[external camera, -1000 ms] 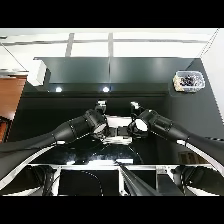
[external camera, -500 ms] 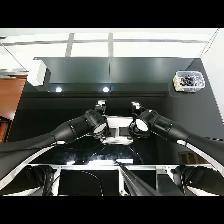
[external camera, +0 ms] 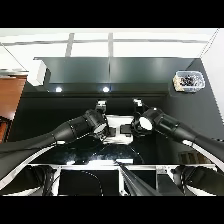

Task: Fold the box and place the chain.

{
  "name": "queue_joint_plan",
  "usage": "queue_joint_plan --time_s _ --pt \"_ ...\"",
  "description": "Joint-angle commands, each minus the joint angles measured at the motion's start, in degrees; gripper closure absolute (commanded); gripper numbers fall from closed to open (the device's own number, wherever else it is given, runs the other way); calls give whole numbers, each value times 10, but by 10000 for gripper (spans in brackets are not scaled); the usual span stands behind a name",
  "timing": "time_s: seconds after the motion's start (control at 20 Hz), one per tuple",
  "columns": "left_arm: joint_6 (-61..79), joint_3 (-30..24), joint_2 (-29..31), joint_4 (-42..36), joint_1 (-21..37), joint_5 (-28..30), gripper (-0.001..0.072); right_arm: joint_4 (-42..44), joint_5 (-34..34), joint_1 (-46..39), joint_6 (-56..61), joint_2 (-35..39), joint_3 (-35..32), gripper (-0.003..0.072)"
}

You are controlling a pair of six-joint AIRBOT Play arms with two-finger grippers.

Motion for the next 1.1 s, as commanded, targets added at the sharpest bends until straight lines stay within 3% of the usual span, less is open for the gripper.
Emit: queue_joint_plan --time_s 0.0,0.2,0.25,0.35,0.45,0.55,0.7,0.8,0.9,1.0,1.05 --pt "0 0 0 0 0 0 683 -2 54 -32 -67 70 2 301" --pt "0 0 0 0 0 -3 682 -41 152 -111 -158 211 36 301" --pt "0 0 0 0 0 -3 682 -88 153 -138 -165 246 38 301" --pt "0 0 0 0 0 -2 683 -260 151 -193 -164 284 37 301" --pt "0 0 0 0 1 -2 683 -419 114 -258 -164 282 29 301" --pt "0 0 0 0 0 -2 683 -439 -14 -351 -164 271 4 301" --pt "0 0 0 0 1 -2 682 -372 -186 -486 -114 198 -5 301" --pt "0 0 0 0 1 -2 683 -301 -247 -539 -106 116 26 302" --pt "0 0 0 0 0 -2 683 -256 -247 -562 -107 17 96 301" --pt "0 0 0 0 0 -2 683 -226 -195 -569 -108 -83 188 300" --pt "0 0 0 0 0 -2 683 -203 -163 -568 -130 -129 234 254"
